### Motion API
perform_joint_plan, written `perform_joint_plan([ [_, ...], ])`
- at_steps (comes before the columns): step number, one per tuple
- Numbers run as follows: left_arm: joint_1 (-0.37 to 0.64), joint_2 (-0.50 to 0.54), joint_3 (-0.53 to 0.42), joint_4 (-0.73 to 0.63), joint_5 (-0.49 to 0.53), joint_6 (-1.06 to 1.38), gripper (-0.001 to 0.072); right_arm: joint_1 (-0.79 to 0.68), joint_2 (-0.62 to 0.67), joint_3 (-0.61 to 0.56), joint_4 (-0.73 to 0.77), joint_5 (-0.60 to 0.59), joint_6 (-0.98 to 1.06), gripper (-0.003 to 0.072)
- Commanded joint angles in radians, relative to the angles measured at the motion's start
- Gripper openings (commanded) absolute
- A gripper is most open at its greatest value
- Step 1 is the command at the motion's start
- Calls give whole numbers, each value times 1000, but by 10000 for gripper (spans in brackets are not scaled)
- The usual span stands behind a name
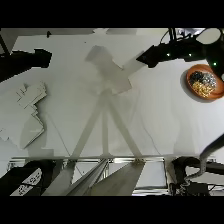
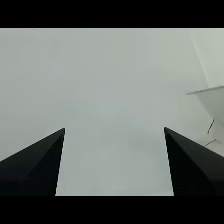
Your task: Fold the box and place the chain.
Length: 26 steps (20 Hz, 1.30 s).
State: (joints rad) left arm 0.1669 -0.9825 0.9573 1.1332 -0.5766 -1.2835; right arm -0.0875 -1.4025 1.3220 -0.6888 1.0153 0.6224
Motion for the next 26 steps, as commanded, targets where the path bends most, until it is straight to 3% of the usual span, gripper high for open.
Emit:
perform_joint_plan([
  [1, 0, 1, 0, 0, 0, 0, 697, -35, 100, -232, 19, -232, -3, 10],
  [4, 0, 1, 0, 0, 0, 0, 697, -74, 130, -432, 77, -442, -53, 8],
  [8, 0, 1, 0, 0, 0, 0, 697, -108, 129, -573, 179, -580, -167, 8],
  [15, 0, 1, 0, 0, 0, 0, 697, -127, 101, -581, 182, -630, -228, 8],
  [26, 0, 1, 0, 0, 0, 0, 697, -127, 23, -581, 182, -614, -224, 11],
])
